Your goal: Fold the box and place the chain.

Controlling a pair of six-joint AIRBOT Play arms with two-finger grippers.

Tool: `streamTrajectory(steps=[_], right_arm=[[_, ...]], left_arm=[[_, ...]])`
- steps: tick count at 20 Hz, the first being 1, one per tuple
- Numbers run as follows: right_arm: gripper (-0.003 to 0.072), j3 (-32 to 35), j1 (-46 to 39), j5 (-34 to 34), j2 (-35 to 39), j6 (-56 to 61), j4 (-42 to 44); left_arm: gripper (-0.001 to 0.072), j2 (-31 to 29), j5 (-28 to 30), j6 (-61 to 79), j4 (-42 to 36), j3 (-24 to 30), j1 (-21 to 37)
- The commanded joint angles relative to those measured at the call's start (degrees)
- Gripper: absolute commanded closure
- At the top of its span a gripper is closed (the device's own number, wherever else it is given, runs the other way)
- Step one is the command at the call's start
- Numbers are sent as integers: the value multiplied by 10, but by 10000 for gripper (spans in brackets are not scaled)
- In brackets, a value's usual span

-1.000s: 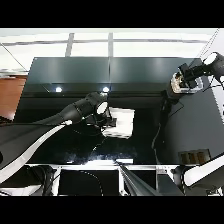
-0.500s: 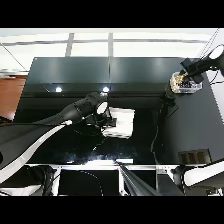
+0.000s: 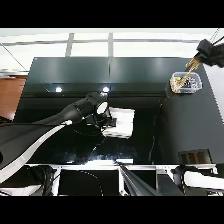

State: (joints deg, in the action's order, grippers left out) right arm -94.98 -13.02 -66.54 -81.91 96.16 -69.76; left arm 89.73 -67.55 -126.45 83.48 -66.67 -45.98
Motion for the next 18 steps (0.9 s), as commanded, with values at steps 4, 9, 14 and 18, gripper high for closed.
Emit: streamTrajectory(steps=[4,9,14,18], right_arm=[[677,-1,0,-12,157,-113,54],[677,-4,0,-12,216,-141,125],[676,-8,6,-103,228,-177,236],[676,-8,52,-195,229,-188,267]], left_arm=[[681,0,-2,0,0,-1,0],[681,0,-2,0,0,-1,0],[681,0,0,0,0,-1,0],[681,0,0,0,0,-1,0]])
